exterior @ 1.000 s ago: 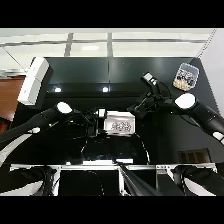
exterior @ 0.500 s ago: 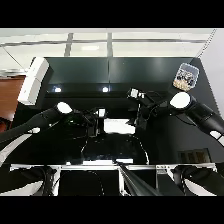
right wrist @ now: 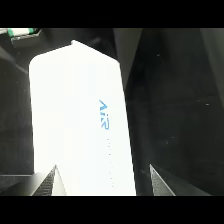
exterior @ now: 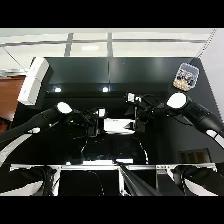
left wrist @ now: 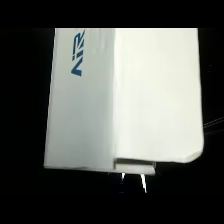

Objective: Fold the box and place the chain.

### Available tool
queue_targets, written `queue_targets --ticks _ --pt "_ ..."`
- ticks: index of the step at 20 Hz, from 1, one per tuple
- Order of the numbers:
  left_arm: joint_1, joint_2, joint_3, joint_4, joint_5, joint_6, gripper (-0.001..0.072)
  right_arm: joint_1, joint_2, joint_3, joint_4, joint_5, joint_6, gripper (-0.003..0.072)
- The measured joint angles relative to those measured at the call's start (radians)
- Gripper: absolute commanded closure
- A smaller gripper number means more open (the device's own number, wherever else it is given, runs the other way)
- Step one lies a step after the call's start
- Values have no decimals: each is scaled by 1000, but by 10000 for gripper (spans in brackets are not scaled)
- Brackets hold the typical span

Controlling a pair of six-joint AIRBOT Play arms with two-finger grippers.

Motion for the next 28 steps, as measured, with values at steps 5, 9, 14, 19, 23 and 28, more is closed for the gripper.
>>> queue_targets --ticks 5,9,14,19,23,28 --pt "0 0 0 -1 1 -2 204 0 -37 0 -5 4 -3 285" --pt "0 0 0 -1 1 -2 204 0 -46 0 -6 5 -4 379" --pt "0 0 0 0 1 -1 204 0 -50 0 -8 21 -6 377" --pt "0 0 0 0 0 0 205 0 -50 0 -25 39 -6 319" --pt "0 0 0 0 0 0 204 0 -50 0 -51 48 -3 290" --pt "0 0 0 0 2 0 204 0 -50 -7 -54 47 -4 309"
